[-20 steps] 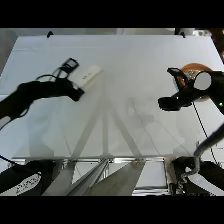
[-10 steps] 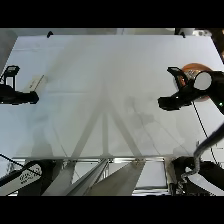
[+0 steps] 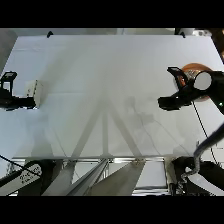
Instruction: Fold the box and place the chain.
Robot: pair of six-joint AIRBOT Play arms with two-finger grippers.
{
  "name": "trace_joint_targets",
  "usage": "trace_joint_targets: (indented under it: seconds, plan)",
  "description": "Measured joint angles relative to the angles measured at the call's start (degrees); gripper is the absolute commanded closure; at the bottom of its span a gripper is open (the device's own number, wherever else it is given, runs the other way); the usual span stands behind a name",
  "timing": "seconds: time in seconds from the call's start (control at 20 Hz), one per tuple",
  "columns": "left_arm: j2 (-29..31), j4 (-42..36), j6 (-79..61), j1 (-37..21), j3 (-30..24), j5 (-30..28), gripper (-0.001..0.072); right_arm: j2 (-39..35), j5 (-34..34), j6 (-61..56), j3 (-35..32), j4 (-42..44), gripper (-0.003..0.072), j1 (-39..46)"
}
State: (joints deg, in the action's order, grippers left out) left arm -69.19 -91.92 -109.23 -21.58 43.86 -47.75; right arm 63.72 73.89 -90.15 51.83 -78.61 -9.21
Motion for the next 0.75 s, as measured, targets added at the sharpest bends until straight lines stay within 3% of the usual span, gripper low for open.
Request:
trace_joint_targets:
  seconds: [0.3,0.55,0.75]
  plan:
    - [8.68,-3.19,0.17,1.18,0.00,2.19,0.0011,0.00,0.00,0.00,0.00,0.00,0.0668,0.00]
    - [15.56,-4.35,0.00,8.59,0.00,3.21,0.0011,0.00,0.00,0.00,0.00,-0.02,0.0668,0.00]
    - [17.51,-3.52,-0.09,15.10,0.00,3.76,0.0011,0.00,0.02,0.00,0.00,-0.02,0.0668,0.02]
